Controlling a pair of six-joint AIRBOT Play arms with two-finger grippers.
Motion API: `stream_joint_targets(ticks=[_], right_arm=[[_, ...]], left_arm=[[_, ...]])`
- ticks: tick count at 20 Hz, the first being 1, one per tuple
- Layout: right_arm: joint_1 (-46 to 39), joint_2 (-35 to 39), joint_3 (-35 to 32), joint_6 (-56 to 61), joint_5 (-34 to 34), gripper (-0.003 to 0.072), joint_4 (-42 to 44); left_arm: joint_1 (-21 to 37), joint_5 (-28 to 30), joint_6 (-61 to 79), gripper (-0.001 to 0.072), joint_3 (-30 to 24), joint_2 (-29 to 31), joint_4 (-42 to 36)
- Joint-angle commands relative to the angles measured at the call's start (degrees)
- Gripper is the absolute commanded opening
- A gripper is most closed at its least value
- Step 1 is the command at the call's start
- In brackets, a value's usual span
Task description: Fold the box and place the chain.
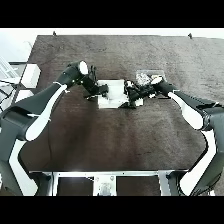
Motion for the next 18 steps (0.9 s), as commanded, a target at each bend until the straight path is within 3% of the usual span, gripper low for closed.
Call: stream_joint_targets(ticks=[1,15,17,18], right_arm=[[0.02,0.02,0.00,-0.02,0.00,0.0594,0.04],[0.02,0.02,0.00,-0.02,0.00,0.0594,0.02],[0.02,0.02,0.00,-0.02,0.00,0.0593,0.04],[0.02,0.02,0.00,-0.02,0.00,0.0594,0.02]], left_arm=[[-0.81,-3.67,-1.66,0.0585,3.80,-2.40,3.10],[-3.48,-5.90,-4.35,0.0582,5.99,-3.41,11.72],[-4.63,-5.90,-4.44,0.0257,6.58,-3.67,14.27],[-4.74,-7.10,-5.07,0.0255,7.96,-4.37,14.73]])
